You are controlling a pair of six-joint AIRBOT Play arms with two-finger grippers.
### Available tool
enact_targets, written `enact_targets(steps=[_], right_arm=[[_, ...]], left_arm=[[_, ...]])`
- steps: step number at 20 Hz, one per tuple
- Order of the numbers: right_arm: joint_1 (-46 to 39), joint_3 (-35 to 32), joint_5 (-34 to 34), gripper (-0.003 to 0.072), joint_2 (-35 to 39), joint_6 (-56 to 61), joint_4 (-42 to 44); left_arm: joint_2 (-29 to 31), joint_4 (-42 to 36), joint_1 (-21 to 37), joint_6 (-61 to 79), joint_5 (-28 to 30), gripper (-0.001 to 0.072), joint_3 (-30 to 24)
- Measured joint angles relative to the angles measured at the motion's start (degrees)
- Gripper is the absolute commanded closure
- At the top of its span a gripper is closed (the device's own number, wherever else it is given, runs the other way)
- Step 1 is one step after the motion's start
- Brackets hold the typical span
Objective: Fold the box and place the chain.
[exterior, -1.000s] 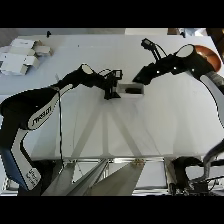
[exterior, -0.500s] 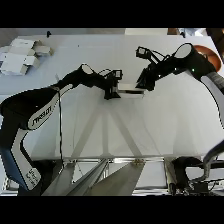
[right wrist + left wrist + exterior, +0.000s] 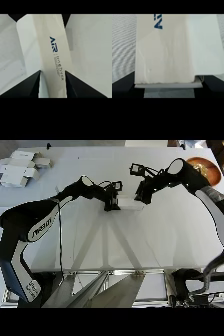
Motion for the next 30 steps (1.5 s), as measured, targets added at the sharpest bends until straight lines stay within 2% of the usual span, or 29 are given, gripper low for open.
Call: enact_targets(steps=[2, 4, 5, 19, 25, 27, 29, 30], right_arm=[[0.33, -0.11, -0.09, 0.0432, 0.0, 0.04, -0.85], [0.48, -0.2, -0.85, 0.0547, 0.0, 0.48, -1.6], [0.55, -0.22, -0.98, 0.0573, 0.0, 0.79, -1.66], [2.16, -0.52, -3.89, 0.0573, 1.27, 1.73, -2.67], [3.67, -3.54, -5.62, 0.0584, 0.11, 3.06, -2.47], [4.13, -4.46, -6.32, 0.0518, 0.04, 3.69, -2.49], [4.55, -5.16, -6.34, 0.0377, -0.15, 4.35, -2.38], [4.68, -5.35, -5.99, 0.0368, -0.07, 4.39, -2.27]], left_arm=[[0.0, 0.0, 0.0, 0.0, -0.04, 0.0288, 0.0], [0.0, -0.04, 0.0, -0.02, 0.07, 0.0288, 0.0], [0.0, -0.07, 0.02, -0.07, 0.33, 0.0288, 0.0], [0.0, 0.04, 0.0, 0.11, -0.2, 0.0288, 0.0], [0.0, 0.07, 0.0, 0.13, -0.2, 0.0288, 0.0], [0.0, 0.13, 0.0, 0.22, -0.2, 0.0288, 0.0], [0.0, 0.13, 0.0, 0.2, -0.22, 0.0288, 0.0], [0.0, 0.11, 0.0, 0.17, -0.22, 0.0288, 0.0]])
